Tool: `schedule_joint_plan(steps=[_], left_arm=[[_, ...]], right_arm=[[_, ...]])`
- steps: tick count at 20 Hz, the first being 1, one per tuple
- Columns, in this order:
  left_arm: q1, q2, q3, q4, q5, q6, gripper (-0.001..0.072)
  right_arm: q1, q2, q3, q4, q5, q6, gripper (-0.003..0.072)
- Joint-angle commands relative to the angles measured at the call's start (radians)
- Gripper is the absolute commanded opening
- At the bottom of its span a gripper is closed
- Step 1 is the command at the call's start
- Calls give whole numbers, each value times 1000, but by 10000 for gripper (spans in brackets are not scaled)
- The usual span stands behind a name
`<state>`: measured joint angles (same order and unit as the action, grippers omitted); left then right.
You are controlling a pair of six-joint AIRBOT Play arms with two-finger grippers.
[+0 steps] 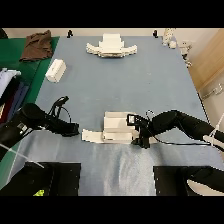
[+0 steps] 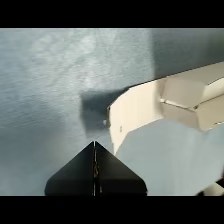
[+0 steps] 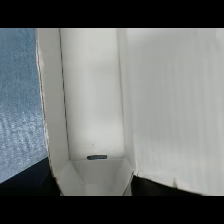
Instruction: Fold the box.
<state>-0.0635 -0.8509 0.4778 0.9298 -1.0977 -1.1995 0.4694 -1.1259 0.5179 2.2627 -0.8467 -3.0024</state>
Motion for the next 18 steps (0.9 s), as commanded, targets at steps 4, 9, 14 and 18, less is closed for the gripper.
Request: schedule_joint_plan(steps=[4, 9, 14, 18], left_arm=[[-171, -204, 0, -149, 150, 23, 15], [-226, -216, 8, -235, 169, 37, 15], [-226, -162, 38, -237, 117, 31, 17], [-226, -151, 41, -300, 97, 32, 19]], right_arm=[[0, -1, 0, 0, 0, 0, 550], [0, -1, 0, 0, 0, 0, 550], [0, -1, 0, 0, 0, 0, 550], [0, -1, 0, 0, 0, 0, 550]])
